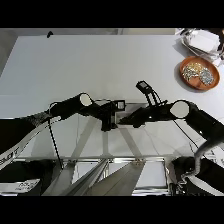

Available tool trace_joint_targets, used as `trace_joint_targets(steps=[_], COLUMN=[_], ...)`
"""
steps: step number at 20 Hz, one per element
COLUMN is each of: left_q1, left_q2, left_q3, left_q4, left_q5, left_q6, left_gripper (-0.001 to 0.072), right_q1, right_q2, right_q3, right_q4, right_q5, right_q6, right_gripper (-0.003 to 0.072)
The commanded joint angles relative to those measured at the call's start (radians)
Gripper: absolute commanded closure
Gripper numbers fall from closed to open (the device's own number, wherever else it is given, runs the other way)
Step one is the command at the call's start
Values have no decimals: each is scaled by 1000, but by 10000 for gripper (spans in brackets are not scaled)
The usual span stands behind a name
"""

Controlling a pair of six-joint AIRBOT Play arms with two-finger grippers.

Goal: Fold the box and place the chain.

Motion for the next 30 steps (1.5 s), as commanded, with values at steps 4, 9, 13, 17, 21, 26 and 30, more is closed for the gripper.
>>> trace_joint_targets(steps=[4, 9, 13, 17, 21, 26, 30], left_q1=[0, 0, 0, 0, 0, 0, 0], left_q2=[1, 1, 1, 1, 1, 1, 1], left_q3=[-1, 0, 0, 0, 0, 0, 0], left_q4=[0, 0, 0, 0, 0, 0, 0], left_q5=[0, 0, 0, 0, 0, 0, 0], left_q6=[0, 0, 0, 0, 0, 0, 0], left_gripper=[578, 578, 578, 578, 578, 578, 578], right_q1=[8, -89, -159, -192, -192, -192, -186], right_q2=[13, 140, 161, 5, -165, -171, -168], right_q3=[12, 198, 311, 311, 312, 312, 312], right_q4=[31, -171, -410, -311, -128, -107, -81], right_q5=[5, 235, 197, 137, 212, 380, 463], right_q6=[48, 48, 42, -53, -237, -440, -547], right_gripper=[553, 672, 674, 675, 675, 674, 526])
